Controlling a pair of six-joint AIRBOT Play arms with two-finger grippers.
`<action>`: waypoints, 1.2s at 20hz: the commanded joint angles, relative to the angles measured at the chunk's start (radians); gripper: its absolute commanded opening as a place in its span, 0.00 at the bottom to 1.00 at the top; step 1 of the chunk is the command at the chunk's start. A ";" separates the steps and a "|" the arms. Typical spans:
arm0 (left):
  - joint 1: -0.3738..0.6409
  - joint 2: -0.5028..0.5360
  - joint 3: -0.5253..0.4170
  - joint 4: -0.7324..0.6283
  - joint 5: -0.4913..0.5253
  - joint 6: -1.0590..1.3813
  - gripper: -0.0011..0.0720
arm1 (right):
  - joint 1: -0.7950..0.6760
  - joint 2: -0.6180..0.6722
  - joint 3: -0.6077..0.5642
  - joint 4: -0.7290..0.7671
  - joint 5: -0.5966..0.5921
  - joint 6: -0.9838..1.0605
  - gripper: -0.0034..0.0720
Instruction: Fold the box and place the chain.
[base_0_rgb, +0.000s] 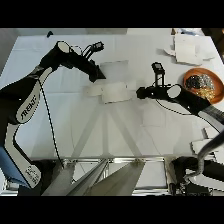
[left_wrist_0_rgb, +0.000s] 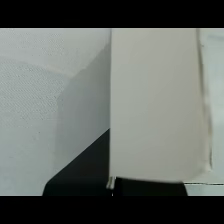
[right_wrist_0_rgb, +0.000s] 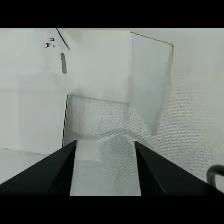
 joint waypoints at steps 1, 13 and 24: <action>0.002 0.003 0.001 -0.002 -0.016 -0.019 0.03 | 0.000 0.022 0.001 -0.004 0.068 -0.001 0.62; 0.040 0.278 0.000 0.047 -0.327 -0.134 0.02 | 0.000 0.699 0.001 -0.267 0.290 0.064 0.49; -0.078 0.488 -0.401 -0.045 -0.166 0.008 0.01 | 0.000 0.842 0.001 -0.629 0.288 0.299 0.49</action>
